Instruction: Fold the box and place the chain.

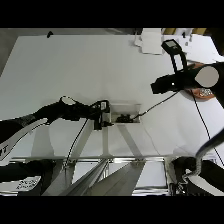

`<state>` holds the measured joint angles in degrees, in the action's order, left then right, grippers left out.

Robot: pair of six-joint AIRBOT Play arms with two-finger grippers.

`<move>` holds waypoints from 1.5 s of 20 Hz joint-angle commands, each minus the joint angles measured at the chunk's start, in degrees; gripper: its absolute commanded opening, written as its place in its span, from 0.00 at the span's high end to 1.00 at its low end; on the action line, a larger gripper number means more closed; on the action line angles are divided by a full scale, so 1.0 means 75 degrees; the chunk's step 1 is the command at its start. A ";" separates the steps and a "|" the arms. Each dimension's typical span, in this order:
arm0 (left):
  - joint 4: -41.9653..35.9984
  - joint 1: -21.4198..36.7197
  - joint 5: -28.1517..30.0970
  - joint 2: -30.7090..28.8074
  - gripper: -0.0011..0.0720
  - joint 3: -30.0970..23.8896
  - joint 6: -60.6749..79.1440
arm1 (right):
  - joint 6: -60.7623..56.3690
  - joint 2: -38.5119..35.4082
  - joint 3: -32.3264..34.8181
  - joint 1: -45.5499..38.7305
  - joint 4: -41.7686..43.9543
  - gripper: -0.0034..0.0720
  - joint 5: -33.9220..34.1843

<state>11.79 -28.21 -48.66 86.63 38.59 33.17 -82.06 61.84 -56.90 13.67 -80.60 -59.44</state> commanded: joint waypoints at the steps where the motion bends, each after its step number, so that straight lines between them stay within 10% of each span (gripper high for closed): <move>1: 0.0000 -0.0006 0.0000 -0.0006 0.52 0.0003 0.0000 | 0.0009 0.0347 0.0973 -0.0708 -0.0306 0.93 0.0624; 6: 0.0000 -0.0006 0.0003 -0.0006 0.52 0.0003 0.0000 | 0.0006 0.1145 0.1609 -0.0752 -0.0402 0.42 0.1303; 30: 0.0000 -0.0006 0.0003 -0.0006 0.52 0.0003 0.0000 | -0.0087 0.1393 0.1606 -0.0507 -0.0364 0.52 0.1684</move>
<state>11.79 -28.21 -48.66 86.63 38.59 33.17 -82.65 72.73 -44.82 9.85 -83.33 -47.59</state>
